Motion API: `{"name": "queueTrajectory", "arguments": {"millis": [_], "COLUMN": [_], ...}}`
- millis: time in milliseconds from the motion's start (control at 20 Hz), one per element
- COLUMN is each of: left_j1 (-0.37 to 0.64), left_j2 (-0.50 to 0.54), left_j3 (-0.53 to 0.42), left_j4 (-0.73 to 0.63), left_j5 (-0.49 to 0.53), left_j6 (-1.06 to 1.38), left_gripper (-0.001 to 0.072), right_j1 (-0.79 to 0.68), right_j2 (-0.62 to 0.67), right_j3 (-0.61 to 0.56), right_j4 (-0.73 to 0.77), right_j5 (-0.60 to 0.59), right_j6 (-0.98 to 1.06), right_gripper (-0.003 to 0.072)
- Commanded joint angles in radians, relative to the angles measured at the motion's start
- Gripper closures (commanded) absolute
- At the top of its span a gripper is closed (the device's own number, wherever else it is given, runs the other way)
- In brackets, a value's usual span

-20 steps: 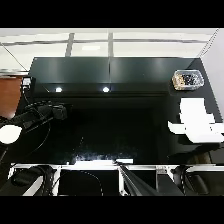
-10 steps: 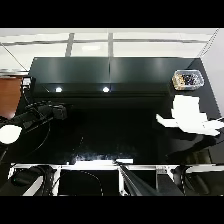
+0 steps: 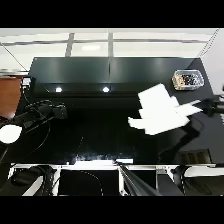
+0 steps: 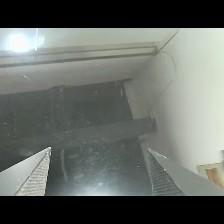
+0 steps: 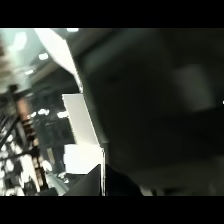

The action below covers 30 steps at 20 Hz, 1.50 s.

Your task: Fold the box and place the chain.

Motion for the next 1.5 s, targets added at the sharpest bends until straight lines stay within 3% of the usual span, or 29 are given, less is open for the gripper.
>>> {"name": "queueTrajectory", "arguments": {"millis": [0,300,550,650,800,950,1050,1450], "left_j1": [0.0,-0.012,-0.084,-0.084,-0.084,-0.084,-0.084,-0.084], "left_j2": [-0.028,-0.108,-0.217,-0.273,-0.401,-0.527,-0.611,-0.9], "left_j3": [-0.004,-0.004,-0.004,0.003,0.042,0.049,0.058,0.188], "left_j4": [-0.067,-0.224,-0.262,-0.29,-0.44,-0.777,-0.917,-0.942], "left_j5": [0.055,0.026,0.057,0.073,-0.101,-0.18,-0.254,-0.591], "left_j6": [0.0,0.002,-0.022,-0.061,0.025,0.311,0.444,0.764], "left_gripper": [0.0004,0.0004,0.0004,0.0004,0.0004,0.0003,0.0003,0.0022], "right_j1": [0.231,0.513,0.599,0.615,0.627,0.627,0.627,0.627], "right_j2": [0.15,0.576,0.807,0.817,0.817,0.817,0.817,0.817], "right_j3": [-0.158,-0.543,-0.788,-0.824,-0.827,-0.827,-0.827,-0.827], "right_j4": [0.243,0.203,0.221,0.283,0.307,0.306,0.306,0.298], "right_j5": [-0.151,-0.592,-0.637,-0.613,-0.601,-0.6,-0.6,-0.598], "right_j6": [-0.117,-0.154,-0.332,-0.415,-0.43,-0.43,-0.43,-0.426], "right_gripper": [0.0667,0.0667,0.0667,0.0667,0.0667,0.0667,0.0666,0.0666]}}
